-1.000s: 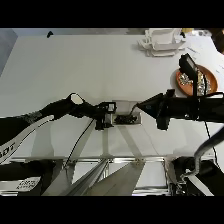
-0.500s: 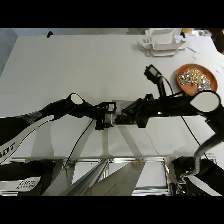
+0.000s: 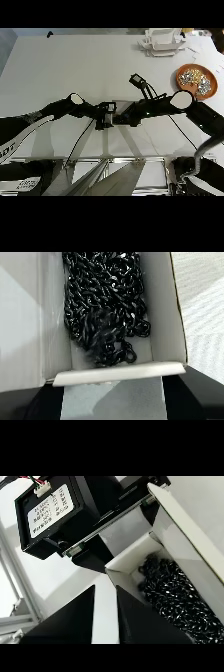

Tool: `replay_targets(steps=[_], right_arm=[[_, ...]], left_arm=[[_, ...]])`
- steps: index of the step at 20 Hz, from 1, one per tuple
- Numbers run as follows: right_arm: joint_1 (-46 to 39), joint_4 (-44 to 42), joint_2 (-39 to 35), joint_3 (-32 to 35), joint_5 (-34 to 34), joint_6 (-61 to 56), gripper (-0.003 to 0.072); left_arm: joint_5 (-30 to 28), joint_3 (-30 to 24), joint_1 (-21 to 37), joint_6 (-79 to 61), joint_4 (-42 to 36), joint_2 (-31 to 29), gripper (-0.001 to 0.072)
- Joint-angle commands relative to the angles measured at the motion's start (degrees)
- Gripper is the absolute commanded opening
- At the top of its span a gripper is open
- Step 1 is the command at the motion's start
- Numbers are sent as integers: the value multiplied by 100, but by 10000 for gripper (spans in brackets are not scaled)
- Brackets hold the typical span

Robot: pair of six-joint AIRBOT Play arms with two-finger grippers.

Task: Fold the box and place the chain.

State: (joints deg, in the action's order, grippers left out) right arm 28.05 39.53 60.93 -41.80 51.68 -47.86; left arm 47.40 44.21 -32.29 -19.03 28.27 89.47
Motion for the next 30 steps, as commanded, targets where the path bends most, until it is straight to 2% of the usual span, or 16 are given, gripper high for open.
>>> replay_targets(steps=[1, 2, 3, 4, 5, 7, 9, 10, 13, 17, 21, 23, 25, 30], right_arm=[[138, 59, 103, -111, 44, -120, 211], [70, 109, 103, -332, 208, -120, 207], [-66, 192, 103, -649, 396, -125, 160], [-254, 348, 105, -1043, 542, -149, 37], [-442, 483, 118, -1405, 557, -284, 17], [-723, 713, 184, -1827, 313, -345, 17], [-837, 1185, 321, -1853, -118, -334, 17], [-835, 1547, 479, -1853, -129, -334, 17], [-643, 2100, 1091, -1853, 339, -330, 16], [-96, 2201, 1637, -1851, 769, -31, 17], [199, 1878, 1611, -1781, 1088, 715, 28], [201, 1696, 1602, -1659, 1250, 1069, 141], [254, 1679, 1451, -1502, 1237, 1287, 205], [420, 1672, 857, -1008, 699, 1930, 205]], left_arm=[[0, 7, 7, -2, 0, -2, 88], [0, 7, 7, -2, 0, -2, 88], [0, 7, 7, -2, 0, -2, 88], [-2, 7, 7, -2, 0, -2, 88], [-2, 7, 7, -2, 0, -2, 88], [-2, 7, 7, -2, 0, -2, 88], [2, 7, 7, -2, 0, -2, 88], [0, 7, 7, -2, 0, -2, 88], [-2, 7, 7, -2, 0, -2, 88], [0, 7, 7, -2, 0, -2, 88], [-2, 7, 7, -2, 0, -2, 88], [0, 7, 7, -2, 0, -2, 88], [-2, 7, 7, -2, 0, -2, 88], [-2, 7, 7, -2, 0, -2, 88]])
